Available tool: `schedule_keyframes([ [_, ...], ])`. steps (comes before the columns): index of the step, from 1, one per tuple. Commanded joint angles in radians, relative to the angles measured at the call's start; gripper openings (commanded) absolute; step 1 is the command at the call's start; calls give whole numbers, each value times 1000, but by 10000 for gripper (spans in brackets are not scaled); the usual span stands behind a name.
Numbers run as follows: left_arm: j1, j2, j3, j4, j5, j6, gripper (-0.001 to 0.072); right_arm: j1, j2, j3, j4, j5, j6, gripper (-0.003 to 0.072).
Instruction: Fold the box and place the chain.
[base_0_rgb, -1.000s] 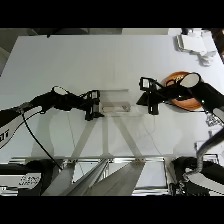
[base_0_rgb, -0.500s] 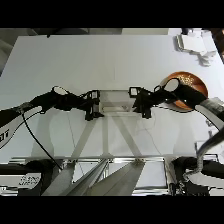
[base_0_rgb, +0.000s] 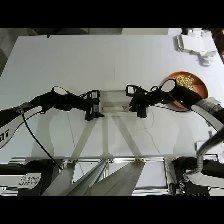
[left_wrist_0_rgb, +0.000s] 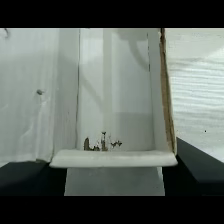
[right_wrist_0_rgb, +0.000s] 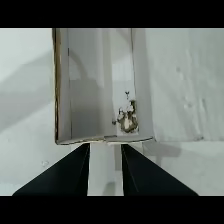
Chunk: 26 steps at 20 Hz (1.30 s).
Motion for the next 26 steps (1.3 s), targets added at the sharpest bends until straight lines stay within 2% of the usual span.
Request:
schedule_keyframes([
  [1, 0, 1, 0, 0, 0, 0, 108, 22, 0, 1, 37, 13, -2, 174],
  [2, 0, 1, 0, 0, 0, 0, 108, 32, 0, 1, 37, 8, -5, 97],
  [3, 0, 1, 0, 0, 1, 0, 108, 39, 0, 1, 37, 1, -5, 98],
  [4, 0, 1, 0, 0, 0, 0, 108, 44, 0, 1, 37, -6, -5, 138],
  [6, 0, 1, 0, 0, 0, 0, 108, 44, 0, 1, 38, -24, -3, 420],
  [7, 0, 1, 0, 0, 1, 0, 108, 44, 0, 1, 37, -24, -3, 429],
  [9, 0, 1, 0, 0, 1, 0, 108, 44, 0, 1, 36, -16, -3, 365],
  [11, 0, 1, 0, 0, 1, 0, 108, 43, 9, 1, 6, -5, 1, 87],
  [12, 0, 1, 0, 0, 0, 0, 108, 43, 24, 1, -26, 5, 2, 13],
  [15, 0, 1, 0, 0, 1, 0, 108, 40, 120, 1, -164, 2, 160, 11],
  [21, 0, 1, 0, 0, 0, 0, 108, -89, 404, -52, -421, -13, 729, 10],
  [23, 0, 1, 0, 0, 0, 0, 108, -159, 461, -106, -446, -25, 888, 10],
  [26, 0, 1, 0, 0, 0, 0, 108, -249, 465, -184, -421, -27, 1136, 5],
])
